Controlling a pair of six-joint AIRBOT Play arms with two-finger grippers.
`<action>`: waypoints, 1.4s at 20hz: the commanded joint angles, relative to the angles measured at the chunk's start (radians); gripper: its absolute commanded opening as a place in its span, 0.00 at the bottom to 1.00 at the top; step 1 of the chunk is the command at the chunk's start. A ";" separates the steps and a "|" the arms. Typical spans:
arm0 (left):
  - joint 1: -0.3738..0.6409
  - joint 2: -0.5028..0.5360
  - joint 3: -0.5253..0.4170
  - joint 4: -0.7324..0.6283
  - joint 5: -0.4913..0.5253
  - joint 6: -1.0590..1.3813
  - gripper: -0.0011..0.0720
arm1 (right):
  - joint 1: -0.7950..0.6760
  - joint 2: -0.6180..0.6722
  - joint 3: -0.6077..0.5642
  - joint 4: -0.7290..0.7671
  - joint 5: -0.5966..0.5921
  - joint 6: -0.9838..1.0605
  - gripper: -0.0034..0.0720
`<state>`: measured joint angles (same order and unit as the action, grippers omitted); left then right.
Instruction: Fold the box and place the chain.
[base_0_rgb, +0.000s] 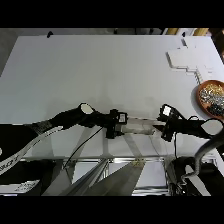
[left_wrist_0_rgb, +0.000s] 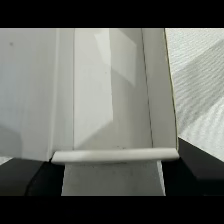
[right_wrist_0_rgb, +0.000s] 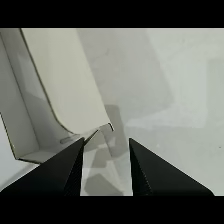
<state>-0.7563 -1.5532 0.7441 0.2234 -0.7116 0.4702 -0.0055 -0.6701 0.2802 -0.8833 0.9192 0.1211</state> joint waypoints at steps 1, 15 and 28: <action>0.000 0.000 0.000 0.001 0.000 0.001 0.49 | 0.000 -0.017 -0.001 -0.004 -0.008 0.000 0.41; 0.000 0.000 0.000 0.001 0.000 0.001 0.49 | 0.000 0.251 0.001 -0.096 0.176 0.197 0.50; 0.000 0.000 0.000 0.001 0.000 0.001 0.49 | 0.050 0.212 0.000 0.301 -0.138 0.196 0.07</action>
<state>-0.7563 -1.5528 0.7441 0.2241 -0.7113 0.4709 0.0380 -0.4061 0.2802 -0.6659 1.0142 0.3141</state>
